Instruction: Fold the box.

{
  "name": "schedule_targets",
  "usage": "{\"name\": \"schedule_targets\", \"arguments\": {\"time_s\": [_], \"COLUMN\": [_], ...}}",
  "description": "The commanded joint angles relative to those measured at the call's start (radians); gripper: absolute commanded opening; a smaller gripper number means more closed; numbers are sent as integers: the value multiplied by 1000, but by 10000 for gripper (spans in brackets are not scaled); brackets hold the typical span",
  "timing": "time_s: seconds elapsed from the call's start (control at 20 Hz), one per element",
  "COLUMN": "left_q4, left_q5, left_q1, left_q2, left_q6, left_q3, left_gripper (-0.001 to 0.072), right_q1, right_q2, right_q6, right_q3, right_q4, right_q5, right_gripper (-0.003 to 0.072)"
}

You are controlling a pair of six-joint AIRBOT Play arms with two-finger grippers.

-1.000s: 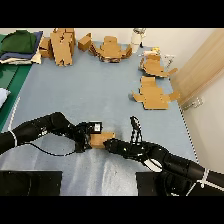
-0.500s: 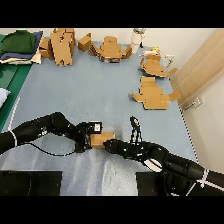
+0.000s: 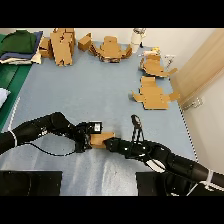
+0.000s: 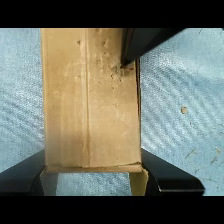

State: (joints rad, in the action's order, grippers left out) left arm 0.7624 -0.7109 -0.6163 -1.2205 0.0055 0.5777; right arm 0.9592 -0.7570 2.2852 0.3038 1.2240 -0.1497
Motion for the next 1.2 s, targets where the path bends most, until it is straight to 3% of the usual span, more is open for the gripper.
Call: {"name": "schedule_targets", "arguments": {"time_s": [0.0, 0.25, 0.45, 0.6, 0.8, 0.95, 1.15], "left_q4": [1, -14, 35, 150, 402, 484, 502], "left_q5": [3, 5, 4, -1, -5, 5, 77], "left_q1": [0, 0, 1, 1, 14, 98, 312], "left_q2": [0, 0, 1, 1, 1, 1, 0], "left_q6": [2, -27, -195, -423, -734, -872, -906], "left_q3": [0, 1, 33, 105, 232, 317, 362], "left_gripper": [356, 356, 356, 356, 356, 357, 357], "right_q1": [-24, -122, -198, -238, -267, -267, -267], "right_q2": [73, 184, 246, 281, 293, 293, 293], "right_q6": [0, 1, 3, 4, 4, 4, 13], "right_q3": [5, 4, 4, 4, 4, 4, 4], "right_q4": [50, 113, 156, 161, 176, 187, 195], "right_q5": [-27, -95, -195, -195, -199, -199, -201], "right_gripper": [3, 3, 3, 3, 3, 3, 3]}}
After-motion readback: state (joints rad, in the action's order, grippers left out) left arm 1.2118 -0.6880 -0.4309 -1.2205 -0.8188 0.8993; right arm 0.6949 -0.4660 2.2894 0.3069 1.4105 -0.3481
